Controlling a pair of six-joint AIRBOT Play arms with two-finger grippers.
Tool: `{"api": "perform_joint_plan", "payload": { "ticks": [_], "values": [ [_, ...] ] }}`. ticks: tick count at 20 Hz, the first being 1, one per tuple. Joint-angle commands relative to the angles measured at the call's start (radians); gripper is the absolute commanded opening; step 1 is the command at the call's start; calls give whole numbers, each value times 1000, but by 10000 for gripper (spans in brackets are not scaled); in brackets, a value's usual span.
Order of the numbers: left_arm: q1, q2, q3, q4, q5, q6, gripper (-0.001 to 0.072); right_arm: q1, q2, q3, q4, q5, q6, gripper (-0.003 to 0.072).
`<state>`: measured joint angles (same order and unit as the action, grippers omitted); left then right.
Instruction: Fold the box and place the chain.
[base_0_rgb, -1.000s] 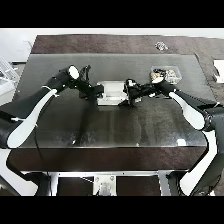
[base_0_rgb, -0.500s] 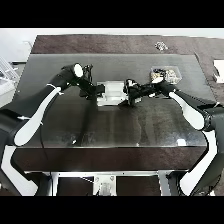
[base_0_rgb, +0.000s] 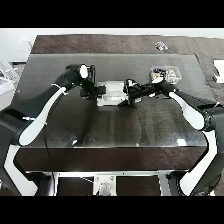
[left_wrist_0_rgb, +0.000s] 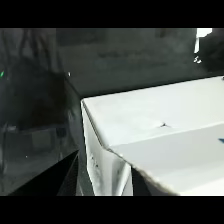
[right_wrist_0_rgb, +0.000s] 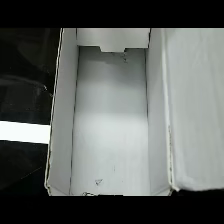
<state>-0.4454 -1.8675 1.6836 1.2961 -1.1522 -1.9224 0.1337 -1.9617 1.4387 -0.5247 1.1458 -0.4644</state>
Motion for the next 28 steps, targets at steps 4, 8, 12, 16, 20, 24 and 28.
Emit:
{"api": "perform_joint_plan", "payload": {
  "ticks": [4, 8, 12, 16, 20, 24, 28],
  "values": [
    [-35, -86, 154, 105, -154, -63, 369, 0, 0, 0, 0, 0, 0, 577],
    [-51, -124, 216, 138, -195, -87, 369, 0, 0, 0, 0, 0, 0, 577],
    [-58, -134, 222, 167, -200, -111, 369, 0, 0, 0, 0, 0, 0, 577],
    [-58, -134, 222, 177, -200, -121, 368, 0, 0, 0, 0, 0, 0, 577],
    [-58, -134, 222, 187, -201, -124, 368, 0, 0, 0, 0, 0, 0, 577],
    [-63, -134, 222, 187, -193, -122, 132, 0, 0, 0, 0, 0, 0, 577],
    [-69, -144, 228, 185, -195, -122, 112, 0, 0, 0, 0, 0, 0, 577]
  ]
}}
